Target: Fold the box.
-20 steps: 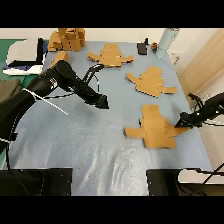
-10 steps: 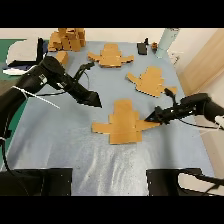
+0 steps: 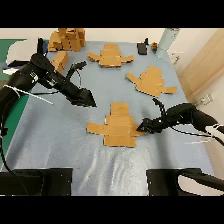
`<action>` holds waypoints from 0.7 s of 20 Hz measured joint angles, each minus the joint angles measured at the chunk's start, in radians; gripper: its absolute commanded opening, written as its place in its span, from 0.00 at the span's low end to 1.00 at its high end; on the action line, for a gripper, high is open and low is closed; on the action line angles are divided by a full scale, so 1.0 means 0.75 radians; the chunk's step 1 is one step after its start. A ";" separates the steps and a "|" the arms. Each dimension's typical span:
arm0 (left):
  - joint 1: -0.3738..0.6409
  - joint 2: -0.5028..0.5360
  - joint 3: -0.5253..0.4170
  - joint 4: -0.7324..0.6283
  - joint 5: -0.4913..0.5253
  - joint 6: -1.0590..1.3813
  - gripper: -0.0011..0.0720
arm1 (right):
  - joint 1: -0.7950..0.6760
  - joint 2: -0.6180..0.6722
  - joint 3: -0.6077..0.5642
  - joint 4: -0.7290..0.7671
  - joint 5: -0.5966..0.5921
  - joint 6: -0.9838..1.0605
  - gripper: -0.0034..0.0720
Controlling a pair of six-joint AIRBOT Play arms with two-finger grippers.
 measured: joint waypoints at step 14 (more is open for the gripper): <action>0.163 0.000 -0.207 -0.159 -0.062 0.186 0.78 | 0.448 0.343 -0.183 -0.070 0.350 -0.096 0.05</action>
